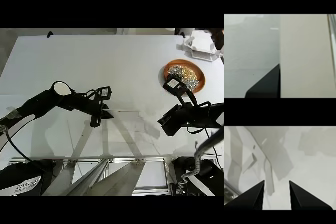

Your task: Fold the box and place the chain.

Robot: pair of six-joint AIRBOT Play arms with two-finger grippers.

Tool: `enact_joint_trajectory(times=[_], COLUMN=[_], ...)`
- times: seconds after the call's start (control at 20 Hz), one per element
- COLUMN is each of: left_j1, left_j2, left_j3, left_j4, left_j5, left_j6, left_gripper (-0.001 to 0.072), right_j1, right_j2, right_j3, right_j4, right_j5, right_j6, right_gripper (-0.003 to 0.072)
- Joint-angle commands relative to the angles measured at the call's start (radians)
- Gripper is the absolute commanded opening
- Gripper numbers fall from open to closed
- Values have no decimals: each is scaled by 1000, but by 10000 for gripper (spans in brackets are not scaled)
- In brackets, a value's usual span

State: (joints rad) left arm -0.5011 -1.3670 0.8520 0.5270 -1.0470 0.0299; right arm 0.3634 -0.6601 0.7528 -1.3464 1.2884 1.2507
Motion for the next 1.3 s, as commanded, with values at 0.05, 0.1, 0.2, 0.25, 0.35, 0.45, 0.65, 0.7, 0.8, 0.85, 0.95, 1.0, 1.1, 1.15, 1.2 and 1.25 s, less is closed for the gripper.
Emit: enact_joint_trajectory(times=[0.05,0.1,0.2,0.25,0.35,0.45,0.65,0.7,0.8,0.85,0.95,1.0,1.1,1.15,1.2,1.25], left_j1=[-4,-5,-5,-5,-5,-5,-5,-5,-5,-5,-5,-5,-5,-5,-5,-5], left_j2=[-75,-92,-105,-106,-110,-123,-150,-154,-164,-169,-178,-179,-181,-182,-183,-183], left_j3=[1,1,1,1,1,1,1,1,1,1,1,1,1,1,1,1], left_j4=[-58,-66,-69,-70,-70,-70,-70,-70,-70,-70,-70,-70,-70,-70,-70,-70], left_j5=[63,63,65,75,106,129,128,131,132,132,132,133,140,143,147,147], left_j6=[56,73,109,109,110,116,131,131,131,131,131,131,131,131,131,131], left_gripper=[7,6,6,7,7,7,7,7,7,7,7,7,7,8,8,8], right_j1=[0,0,0,0,0,0,0,0,0,0,0,0,0,0,0,0], right_j2=[4,4,4,4,4,4,3,3,2,2,2,2,2,2,2,2], right_j3=[1,1,1,1,1,1,1,1,1,1,1,1,1,1,1,1], right_j4=[0,8,29,42,52,53,53,53,53,53,53,53,53,53,53,53], right_j5=[-53,-56,-56,-57,-65,-81,-100,-105,-108,-108,-107,-108,-108,-107,-107,-107], right_j6=[7,7,7,7,7,7,7,6,6,6,6,6,6,6,6,6], right_gripper=[345,345,345,345,344,344,344,344,344,344,344,344,344,344,344,344])
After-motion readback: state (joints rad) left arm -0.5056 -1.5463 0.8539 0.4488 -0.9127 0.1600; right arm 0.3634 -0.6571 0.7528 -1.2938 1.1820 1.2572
